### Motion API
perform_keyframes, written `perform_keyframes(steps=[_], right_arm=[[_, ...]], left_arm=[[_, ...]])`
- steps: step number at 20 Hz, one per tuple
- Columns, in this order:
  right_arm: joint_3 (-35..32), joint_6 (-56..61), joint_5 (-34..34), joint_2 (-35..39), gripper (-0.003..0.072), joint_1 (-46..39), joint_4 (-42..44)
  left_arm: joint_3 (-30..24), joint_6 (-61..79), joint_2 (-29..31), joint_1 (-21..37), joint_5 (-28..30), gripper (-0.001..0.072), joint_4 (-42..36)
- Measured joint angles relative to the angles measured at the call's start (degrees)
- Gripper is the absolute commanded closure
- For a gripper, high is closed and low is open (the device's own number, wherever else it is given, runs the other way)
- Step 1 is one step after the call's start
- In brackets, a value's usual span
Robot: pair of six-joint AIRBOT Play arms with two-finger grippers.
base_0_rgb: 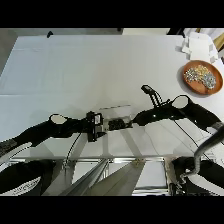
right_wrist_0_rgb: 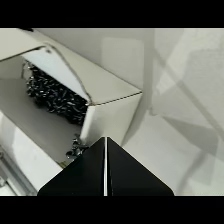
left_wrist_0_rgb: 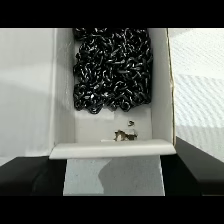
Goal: Fold the box and place the chain.
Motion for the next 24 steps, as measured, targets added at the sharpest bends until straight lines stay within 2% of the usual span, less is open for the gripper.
perform_keyframes(steps=[7, 10, 13, 19, 20, 24], right_arm=[[0.04, 3.93, 2.40, 5.29, 0.0676, 0.04, -1.73], [1.99, 3.45, 2.73, 6.73, 0.0675, 1.05, -0.22], [8.57, 1.88, 3.10, 7.13, 0.0675, 3.48, -1.29], [28.30, 1.11, 4.46, 2.82, 0.0667, 5.57, -11.13], [30.21, 0.72, 4.63, 1.07, 0.0622, 5.84, -12.24], [33.64, -7.19, 8.90, -7.78, 0.0624, 7.98, -16.81]], left_arm=[[0.00, 0.00, 0.00, 0.00, 0.00, 0.0642, 0.00], [0.00, 0.00, 0.00, 0.00, 0.00, 0.0642, 0.00], [0.00, 0.00, 0.00, 0.00, 0.00, 0.0642, 0.00], [0.00, 0.00, 0.00, 0.00, 0.00, 0.0642, -0.02], [0.00, 0.00, 0.00, 0.00, 0.00, 0.0642, 0.00], [0.00, 0.00, 0.00, 0.00, 0.00, 0.0642, 0.00]])
